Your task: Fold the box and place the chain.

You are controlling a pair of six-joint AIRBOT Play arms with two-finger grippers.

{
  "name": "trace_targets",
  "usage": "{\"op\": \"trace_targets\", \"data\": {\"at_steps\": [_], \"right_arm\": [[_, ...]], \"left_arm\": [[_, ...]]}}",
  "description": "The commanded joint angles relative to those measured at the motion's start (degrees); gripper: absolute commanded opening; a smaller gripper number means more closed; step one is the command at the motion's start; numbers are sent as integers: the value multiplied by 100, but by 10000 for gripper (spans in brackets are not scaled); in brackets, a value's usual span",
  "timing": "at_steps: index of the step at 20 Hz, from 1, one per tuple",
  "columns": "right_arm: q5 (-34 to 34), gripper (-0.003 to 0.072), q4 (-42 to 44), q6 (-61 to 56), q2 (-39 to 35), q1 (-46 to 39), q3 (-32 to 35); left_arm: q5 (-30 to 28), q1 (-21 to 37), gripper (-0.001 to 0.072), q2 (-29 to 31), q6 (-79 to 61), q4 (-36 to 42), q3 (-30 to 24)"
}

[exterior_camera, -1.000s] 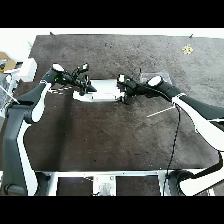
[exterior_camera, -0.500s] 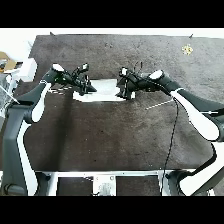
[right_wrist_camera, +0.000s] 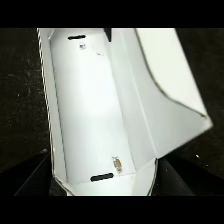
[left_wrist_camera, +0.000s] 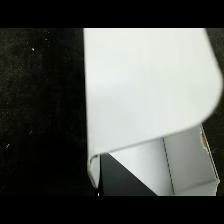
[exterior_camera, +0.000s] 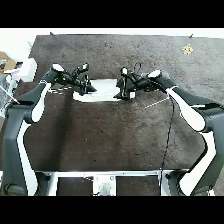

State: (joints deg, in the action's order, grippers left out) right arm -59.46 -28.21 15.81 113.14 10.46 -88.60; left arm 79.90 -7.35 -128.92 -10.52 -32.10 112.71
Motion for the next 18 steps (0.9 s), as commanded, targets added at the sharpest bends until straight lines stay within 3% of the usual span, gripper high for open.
{"op": "trace_targets", "data": {"at_steps": [1,8,11,12,18], "right_arm": [[-380,671,153,302,260,-7,-129],[-977,670,190,350,929,0,-876],[-957,668,190,330,1047,2,-920],[-951,623,192,367,1058,4,-920],[-887,621,192,398,1145,9,-986]], "left_arm": [[4,-4,13,-2,0,-2,2],[4,-4,13,-2,0,-2,2],[4,-4,13,-2,0,-2,2],[4,-4,13,-2,0,-2,2],[4,-4,13,-2,0,-2,2]]}}
